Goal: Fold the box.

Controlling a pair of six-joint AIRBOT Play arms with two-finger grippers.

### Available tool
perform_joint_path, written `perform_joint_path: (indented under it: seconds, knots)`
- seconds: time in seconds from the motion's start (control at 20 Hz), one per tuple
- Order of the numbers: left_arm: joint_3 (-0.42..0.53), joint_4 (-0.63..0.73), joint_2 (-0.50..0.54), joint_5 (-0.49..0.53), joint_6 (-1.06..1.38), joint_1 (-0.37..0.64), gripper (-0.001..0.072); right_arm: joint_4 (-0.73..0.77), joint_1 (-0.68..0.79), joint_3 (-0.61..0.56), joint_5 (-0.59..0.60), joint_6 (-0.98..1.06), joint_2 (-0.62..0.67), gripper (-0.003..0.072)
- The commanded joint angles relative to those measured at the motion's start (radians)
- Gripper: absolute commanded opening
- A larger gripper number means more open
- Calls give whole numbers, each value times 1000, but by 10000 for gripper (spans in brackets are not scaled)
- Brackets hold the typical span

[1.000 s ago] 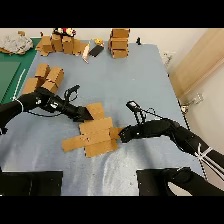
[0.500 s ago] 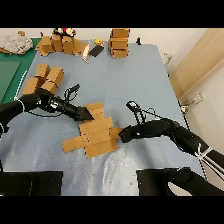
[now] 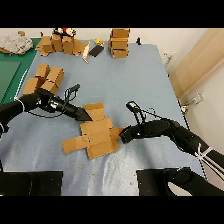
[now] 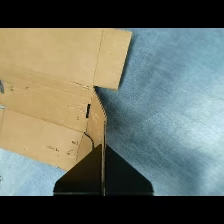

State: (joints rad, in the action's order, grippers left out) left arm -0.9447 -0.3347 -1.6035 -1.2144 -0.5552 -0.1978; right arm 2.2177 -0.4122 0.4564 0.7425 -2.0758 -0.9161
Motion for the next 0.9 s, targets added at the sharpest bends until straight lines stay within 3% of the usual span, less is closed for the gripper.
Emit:
perform_joint_path:
  seconds: [0.0, 0.05, 0.1, 0.15, 0.45, 0.55, 0.6, 0.65, 0.85]
  knots:
    - [-3, 0, -1, -18, 45, 0, 12, 0, -1, -1, 5, 0, 0, 9]
    - [-8, -1, -1, -24, 54, 0, 11, 0, 0, 0, 7, 5, 1, 119]
    - [-17, -1, 0, -30, 80, -1, 11, -4, 1, 1, 7, 13, 1, 301]
    - [-28, -1, 2, -35, 104, -3, 11, -26, 4, 6, 7, 37, 1, 349]
    - [-41, 0, 58, 14, 298, -67, 10, -256, 125, 91, 147, 394, 3, 348]
    - [-37, 14, 74, 56, 369, -102, 10, -274, 176, 116, 184, 464, 12, 281]
    - [-33, 32, 84, 66, 406, -118, 10, -268, 193, 122, 189, 484, 20, 115]
    - [-26, 52, 96, 84, 441, -133, 10, -253, 201, 128, 190, 488, 28, 5]
    - [35, 94, 160, 205, 571, -174, 9, -188, 200, 150, 177, 491, 76, 5]
